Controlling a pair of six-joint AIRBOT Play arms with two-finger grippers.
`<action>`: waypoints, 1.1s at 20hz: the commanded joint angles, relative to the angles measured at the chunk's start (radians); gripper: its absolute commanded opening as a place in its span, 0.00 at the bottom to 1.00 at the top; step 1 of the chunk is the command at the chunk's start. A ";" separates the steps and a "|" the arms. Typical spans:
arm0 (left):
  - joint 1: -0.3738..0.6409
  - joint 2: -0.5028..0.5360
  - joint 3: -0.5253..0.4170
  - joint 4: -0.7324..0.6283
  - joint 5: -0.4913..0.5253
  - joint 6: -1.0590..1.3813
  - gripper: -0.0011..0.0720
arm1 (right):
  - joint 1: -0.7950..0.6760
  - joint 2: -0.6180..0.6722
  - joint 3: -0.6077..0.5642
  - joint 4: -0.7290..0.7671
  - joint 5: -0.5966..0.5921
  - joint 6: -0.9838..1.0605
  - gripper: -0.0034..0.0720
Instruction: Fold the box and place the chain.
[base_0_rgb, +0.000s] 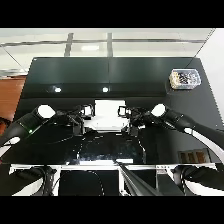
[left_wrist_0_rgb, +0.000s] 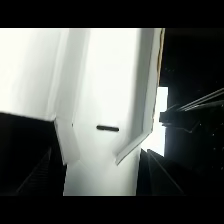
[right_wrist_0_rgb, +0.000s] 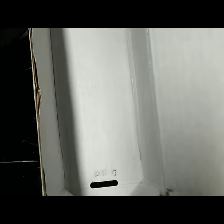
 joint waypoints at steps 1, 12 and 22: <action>-0.001 -0.018 0.000 -0.090 -0.044 0.101 0.77 | 0.001 0.000 0.000 0.000 0.000 0.000 0.45; -0.002 -0.031 0.000 -0.139 -0.019 0.100 0.49 | 0.001 0.000 0.000 0.000 0.000 0.000 0.45; -0.045 -0.097 0.000 -0.282 -0.014 0.093 0.19 | 0.001 0.000 0.000 0.000 0.000 0.000 0.45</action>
